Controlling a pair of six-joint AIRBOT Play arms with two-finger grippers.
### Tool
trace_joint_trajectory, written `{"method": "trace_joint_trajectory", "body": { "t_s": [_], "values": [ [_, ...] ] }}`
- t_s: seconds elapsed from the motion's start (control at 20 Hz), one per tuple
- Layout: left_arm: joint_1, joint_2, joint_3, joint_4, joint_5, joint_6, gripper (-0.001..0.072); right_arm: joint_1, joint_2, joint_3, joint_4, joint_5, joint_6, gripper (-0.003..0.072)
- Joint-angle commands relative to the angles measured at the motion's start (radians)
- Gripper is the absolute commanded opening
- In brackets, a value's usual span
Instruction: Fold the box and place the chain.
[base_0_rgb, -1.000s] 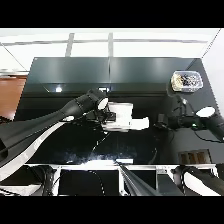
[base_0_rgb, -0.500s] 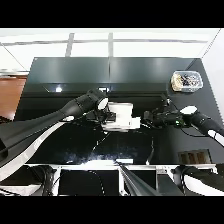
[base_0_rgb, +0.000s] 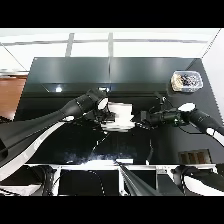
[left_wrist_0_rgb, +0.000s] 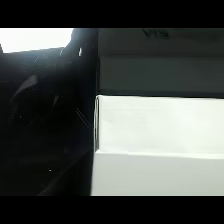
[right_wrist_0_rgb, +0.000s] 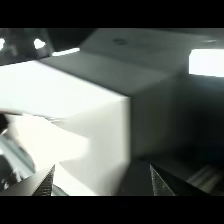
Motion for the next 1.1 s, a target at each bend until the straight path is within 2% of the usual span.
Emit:
{"method": "trace_joint_trajectory", "body": {
  "t_s": [0.0, 0.2, 0.25, 0.3, 0.45, 0.6, 0.65, 0.95, 1.0, 1.05],
  "values": [
    [0.001, -0.001, 0.001, 0.000, 0.000, 0.000, 0.0027, 0.052, -0.001, 0.055, -0.041, -0.005, 0.012, 0.0701],
    [0.001, -0.001, 0.001, 0.000, 0.000, 0.000, 0.0027, 0.079, -0.001, 0.095, -0.157, -0.011, 0.134, 0.0699],
    [0.001, -0.001, 0.001, 0.000, 0.001, 0.000, 0.0027, 0.086, -0.001, 0.095, -0.172, -0.018, 0.160, 0.0681],
    [0.001, -0.001, 0.001, 0.000, 0.001, 0.000, 0.0027, 0.096, -0.001, 0.098, -0.188, -0.029, 0.179, 0.0601],
    [0.001, -0.001, 0.001, 0.000, 0.001, 0.000, 0.0027, 0.137, -0.001, 0.126, -0.257, -0.068, 0.274, 0.0595],
    [0.001, -0.001, 0.001, 0.000, 0.001, 0.000, 0.0027, 0.214, -0.001, 0.197, -0.433, -0.095, 0.444, 0.0591],
    [0.001, -0.001, 0.001, 0.000, 0.001, 0.000, 0.0027, 0.240, -0.001, 0.225, -0.490, -0.092, 0.494, 0.0554],
    [0.001, -0.001, 0.001, 0.000, 0.001, 0.000, 0.0027, 0.357, -0.001, 0.331, -0.700, -0.038, 0.710, 0.0551],
    [0.001, -0.001, 0.001, 0.000, 0.001, 0.000, 0.0027, 0.368, -0.001, 0.338, -0.707, -0.032, 0.724, 0.0481],
    [0.001, -0.001, 0.001, 0.000, 0.001, 0.000, 0.0027, 0.373, -0.001, 0.341, -0.706, -0.032, 0.737, 0.0482]
  ]
}}
